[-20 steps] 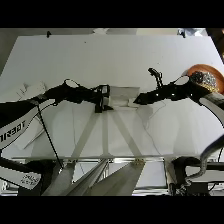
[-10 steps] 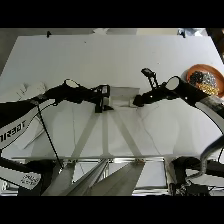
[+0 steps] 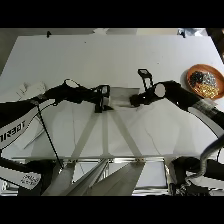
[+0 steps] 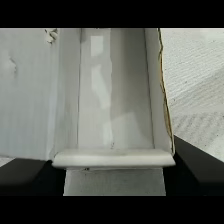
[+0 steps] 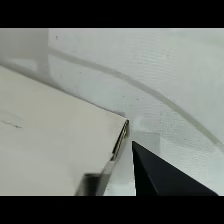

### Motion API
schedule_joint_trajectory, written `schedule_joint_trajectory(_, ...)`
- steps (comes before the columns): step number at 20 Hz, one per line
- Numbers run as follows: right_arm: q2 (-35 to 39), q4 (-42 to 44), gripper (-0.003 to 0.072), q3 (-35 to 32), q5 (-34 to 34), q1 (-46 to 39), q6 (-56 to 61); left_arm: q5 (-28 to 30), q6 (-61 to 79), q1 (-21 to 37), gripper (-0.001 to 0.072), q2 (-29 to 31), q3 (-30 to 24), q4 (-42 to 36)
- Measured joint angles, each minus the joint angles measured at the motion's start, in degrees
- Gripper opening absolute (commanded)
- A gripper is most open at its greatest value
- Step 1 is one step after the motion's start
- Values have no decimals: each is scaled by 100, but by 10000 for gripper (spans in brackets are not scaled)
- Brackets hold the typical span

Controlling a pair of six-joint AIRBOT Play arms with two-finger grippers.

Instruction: Fold the box and place the chain.

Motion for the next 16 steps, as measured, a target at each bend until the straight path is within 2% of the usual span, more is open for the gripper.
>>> schedule_joint_trajectory(7, 7, -549, 331, 282, 81, 125, 1113, 2, 0, 2, 156, 0, 0, -13)
schedule_joint_trajectory(10, 7, -933, 330, 315, 380, 131, 1530, -9, 0, 2, 156, 0, 0, -13)
schedule_joint_trajectory(12, 7, -1093, 290, 319, 575, 138, 1759, -26, 2, 0, 156, 0, 0, -11)
schedule_joint_trajectory(16, -15, -1222, 290, 330, 734, 155, 2079, -35, 4, -2, 156, 0, 0, -13)
